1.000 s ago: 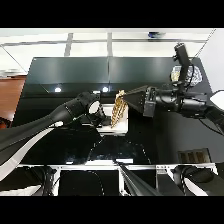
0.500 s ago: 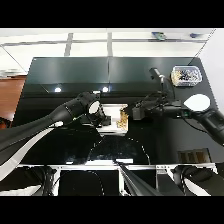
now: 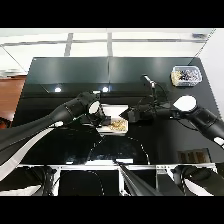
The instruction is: Fold the box and place the chain.
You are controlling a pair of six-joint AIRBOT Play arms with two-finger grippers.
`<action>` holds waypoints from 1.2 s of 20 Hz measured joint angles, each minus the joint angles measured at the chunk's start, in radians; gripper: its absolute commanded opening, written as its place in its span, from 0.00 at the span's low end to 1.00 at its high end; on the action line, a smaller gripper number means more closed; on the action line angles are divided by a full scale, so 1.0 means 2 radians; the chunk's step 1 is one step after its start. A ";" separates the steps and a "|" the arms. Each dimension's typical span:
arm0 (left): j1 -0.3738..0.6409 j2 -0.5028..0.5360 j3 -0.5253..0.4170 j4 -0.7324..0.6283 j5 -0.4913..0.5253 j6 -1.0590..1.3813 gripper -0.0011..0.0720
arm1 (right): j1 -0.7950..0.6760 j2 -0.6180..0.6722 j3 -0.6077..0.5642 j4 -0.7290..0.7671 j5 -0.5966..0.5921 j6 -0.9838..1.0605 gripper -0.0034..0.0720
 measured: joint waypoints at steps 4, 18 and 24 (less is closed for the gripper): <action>0.000 0.000 0.000 -0.004 0.002 0.000 0.06 | -0.073 0.003 0.000 -0.055 0.086 0.001 0.40; -0.013 0.063 -0.007 0.057 -0.012 -0.066 0.64 | -0.158 0.005 0.000 -0.113 0.164 -0.013 0.40; 0.066 0.229 -0.111 0.144 0.000 -0.073 0.63 | -0.159 0.005 0.000 -0.113 0.163 -0.013 0.40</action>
